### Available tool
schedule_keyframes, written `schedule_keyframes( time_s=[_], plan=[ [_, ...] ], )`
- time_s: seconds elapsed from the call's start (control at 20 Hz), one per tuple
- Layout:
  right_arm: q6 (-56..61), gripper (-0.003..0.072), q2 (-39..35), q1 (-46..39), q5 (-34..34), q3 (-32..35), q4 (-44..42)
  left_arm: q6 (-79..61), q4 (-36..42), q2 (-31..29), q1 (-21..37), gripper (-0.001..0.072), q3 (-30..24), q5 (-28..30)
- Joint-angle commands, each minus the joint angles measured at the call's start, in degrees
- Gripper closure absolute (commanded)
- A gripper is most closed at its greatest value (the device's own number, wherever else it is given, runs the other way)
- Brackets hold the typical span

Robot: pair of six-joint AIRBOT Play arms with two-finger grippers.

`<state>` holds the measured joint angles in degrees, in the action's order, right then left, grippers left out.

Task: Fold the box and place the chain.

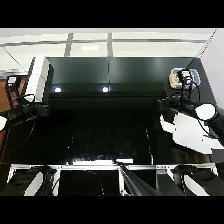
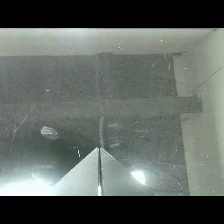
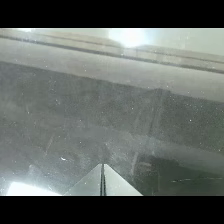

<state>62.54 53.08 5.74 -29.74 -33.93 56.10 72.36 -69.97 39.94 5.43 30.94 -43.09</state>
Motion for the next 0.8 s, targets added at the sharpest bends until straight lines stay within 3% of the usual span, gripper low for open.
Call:
schedule_keyframes(
  time_s=[0.0, 0.65, 0.75],
  plan=[
    [0.0, 0.0671, 0.0, 0.1, 0.0, 0.0, 0.0, 0.0, 0.0, 0.0, 0.0, 0.0683, 0.0, 0.0],
    [0.0, 0.0671, 0.0, 0.1, 0.0, 0.0, -0.3, 0.0, 0.0, 0.0, 0.0, 0.0683, 0.0, 0.0],
    [0.2, 0.0671, 0.0, 0.1, -0.5, 0.0, -4.5, 0.0, 1.7, 0.0, 0.0, 0.0683, -0.1, 1.6]
  ],
)
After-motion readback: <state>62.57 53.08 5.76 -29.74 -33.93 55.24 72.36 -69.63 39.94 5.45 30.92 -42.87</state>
